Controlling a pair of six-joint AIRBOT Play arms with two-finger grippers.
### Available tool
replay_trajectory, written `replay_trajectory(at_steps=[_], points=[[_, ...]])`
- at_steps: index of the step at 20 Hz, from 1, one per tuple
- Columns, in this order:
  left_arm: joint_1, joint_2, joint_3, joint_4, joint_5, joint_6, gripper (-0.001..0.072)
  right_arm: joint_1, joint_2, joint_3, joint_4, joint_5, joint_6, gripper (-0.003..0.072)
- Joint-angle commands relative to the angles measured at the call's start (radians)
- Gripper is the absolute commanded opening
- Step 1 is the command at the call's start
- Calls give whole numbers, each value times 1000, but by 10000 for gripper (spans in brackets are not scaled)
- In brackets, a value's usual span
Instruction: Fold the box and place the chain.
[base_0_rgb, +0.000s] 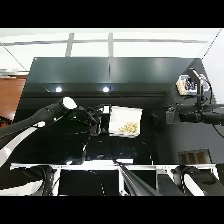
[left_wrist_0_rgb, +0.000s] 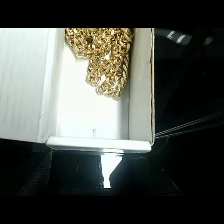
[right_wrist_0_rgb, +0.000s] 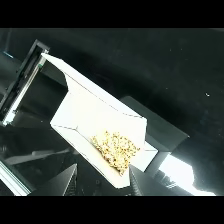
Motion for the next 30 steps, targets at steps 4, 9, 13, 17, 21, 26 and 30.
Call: replay_trajectory(at_steps=[4, 9, 13, 17, 21, 26, 30], points=[[-25, -9, 2, -12, -2, 1, 702, 0, 0, 0, 0, -10, 0, 384], [-59, -41, 2, -42, 24, -9, 702, 0, 0, 0, 0, -18, 0, 385], [-60, -41, 2, -67, 28, -18, 707, 0, 0, 0, 0, -28, 0, 384], [-59, -41, 2, -68, 28, -25, 708, 0, 0, 0, 0, -25, 0, 385], [-60, -41, 2, -68, 34, -25, 709, 0, 0, 0, 0, -25, 0, 385], [-75, -41, 2, -85, 62, -24, 709, 0, 0, 0, 0, -26, 0, 385], [-100, -41, 2, -97, 92, -23, 706, 0, 0, 0, 0, -30, 0, 384]])
